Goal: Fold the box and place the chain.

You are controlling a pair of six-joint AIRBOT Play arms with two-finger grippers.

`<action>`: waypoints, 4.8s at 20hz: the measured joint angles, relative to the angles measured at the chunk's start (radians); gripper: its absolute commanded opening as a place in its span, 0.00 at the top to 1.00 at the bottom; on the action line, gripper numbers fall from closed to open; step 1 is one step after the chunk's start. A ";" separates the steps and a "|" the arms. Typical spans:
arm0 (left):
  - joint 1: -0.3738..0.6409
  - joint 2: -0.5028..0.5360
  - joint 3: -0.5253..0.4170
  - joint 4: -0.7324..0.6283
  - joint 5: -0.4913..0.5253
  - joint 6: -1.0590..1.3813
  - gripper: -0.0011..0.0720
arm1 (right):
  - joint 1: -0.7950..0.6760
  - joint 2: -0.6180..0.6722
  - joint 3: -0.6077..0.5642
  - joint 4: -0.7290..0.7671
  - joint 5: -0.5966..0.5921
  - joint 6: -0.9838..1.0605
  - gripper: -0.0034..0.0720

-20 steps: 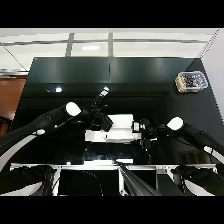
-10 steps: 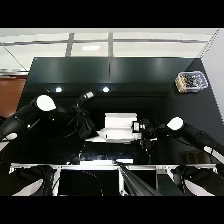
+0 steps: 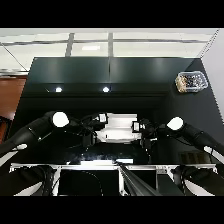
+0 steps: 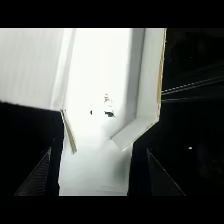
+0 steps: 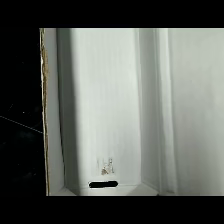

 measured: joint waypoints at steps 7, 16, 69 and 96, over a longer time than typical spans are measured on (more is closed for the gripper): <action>-0.039 -0.035 -0.005 -0.068 0.064 0.031 0.72 | 0.000 0.000 0.000 0.000 0.000 0.000 0.38; -0.047 -0.085 -0.007 -0.320 0.085 0.070 0.78 | 0.000 0.000 0.000 0.000 0.000 0.000 0.38; 0.285 -0.021 -0.236 -0.559 -0.066 -0.709 0.46 | 0.000 0.000 0.000 0.000 0.000 0.000 0.39; -0.086 -0.023 0.103 0.056 0.004 -1.458 0.31 | 0.000 0.000 0.000 0.000 0.000 0.001 0.38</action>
